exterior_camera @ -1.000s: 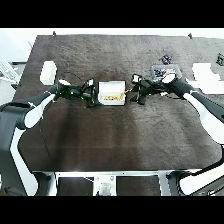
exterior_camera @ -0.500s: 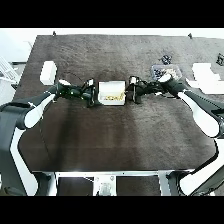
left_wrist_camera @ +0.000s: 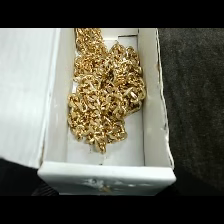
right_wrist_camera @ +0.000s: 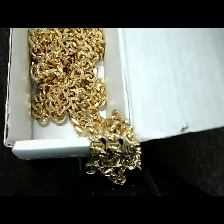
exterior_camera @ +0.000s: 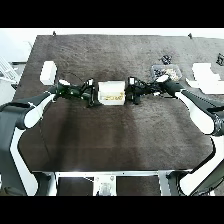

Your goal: Fold the box and place the chain.

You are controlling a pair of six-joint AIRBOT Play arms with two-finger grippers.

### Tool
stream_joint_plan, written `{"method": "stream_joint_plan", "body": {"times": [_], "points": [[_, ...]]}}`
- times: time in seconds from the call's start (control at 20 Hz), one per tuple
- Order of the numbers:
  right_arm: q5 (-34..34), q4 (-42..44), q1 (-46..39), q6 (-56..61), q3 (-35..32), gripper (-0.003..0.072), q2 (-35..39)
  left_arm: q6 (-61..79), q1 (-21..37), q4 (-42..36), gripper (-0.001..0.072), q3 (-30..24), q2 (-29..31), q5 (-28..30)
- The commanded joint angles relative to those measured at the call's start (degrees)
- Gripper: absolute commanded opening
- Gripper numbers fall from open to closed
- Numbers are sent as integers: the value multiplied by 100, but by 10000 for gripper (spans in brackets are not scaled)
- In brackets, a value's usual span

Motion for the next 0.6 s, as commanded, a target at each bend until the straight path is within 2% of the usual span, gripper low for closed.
{"method": "stream_joint_plan", "body": {"times": [0.0, 0.25, 0.4, 0.55], "points": [[-190, -11, 0, 83, 9, 437, -31, 2, 0, 2, 307, 2, -4, -4], [-190, -535, -4, 612, 120, 376, -116, 2, 0, 2, 307, 2, -4, -4], [-190, -566, -4, 697, 170, 290, -166, 2, 0, 2, 307, 2, -4, -4], [-181, -505, 15, 723, 208, 259, -166, 2, 0, 2, 307, 2, -4, -4]]}}
